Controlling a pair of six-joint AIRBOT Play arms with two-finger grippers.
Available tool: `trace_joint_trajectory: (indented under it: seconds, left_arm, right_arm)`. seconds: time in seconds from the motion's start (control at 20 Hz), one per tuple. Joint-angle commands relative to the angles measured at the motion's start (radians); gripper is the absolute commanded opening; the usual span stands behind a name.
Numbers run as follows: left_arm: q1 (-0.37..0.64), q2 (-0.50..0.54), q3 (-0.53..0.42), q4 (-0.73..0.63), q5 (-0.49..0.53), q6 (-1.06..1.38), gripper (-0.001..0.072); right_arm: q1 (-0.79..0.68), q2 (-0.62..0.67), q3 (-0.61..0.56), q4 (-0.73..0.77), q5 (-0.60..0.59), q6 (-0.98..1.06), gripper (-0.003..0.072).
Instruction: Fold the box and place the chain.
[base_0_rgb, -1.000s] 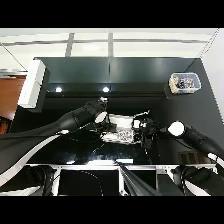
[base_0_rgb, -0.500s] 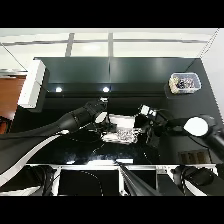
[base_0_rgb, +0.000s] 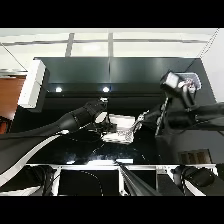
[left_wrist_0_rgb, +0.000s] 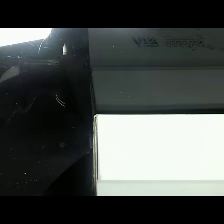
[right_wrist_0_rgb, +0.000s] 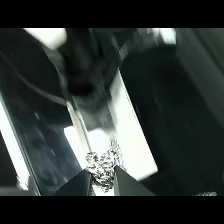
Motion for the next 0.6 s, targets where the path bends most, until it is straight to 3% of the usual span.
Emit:
trace_joint_trajectory:
  seconds: [0.0, 0.4, 0.55]
  left_arm:
    - [0.000, 0.000, 0.001, 0.000, 0.000, 0.000, 0.0029]
    - [0.000, 0.000, 0.001, 0.000, 0.000, 0.000, 0.0030]
    - [0.000, 0.000, 0.001, 0.000, -0.001, 0.000, 0.0030]
  right_arm:
    - [0.000, 0.003, 0.098, 0.101, 0.006, 0.026, 0.0004]
    - [0.000, -0.006, 0.142, 0.145, -0.028, 0.026, 0.0003]
    - [0.004, -0.051, 0.064, 0.148, -0.027, 0.040, 0.0004]
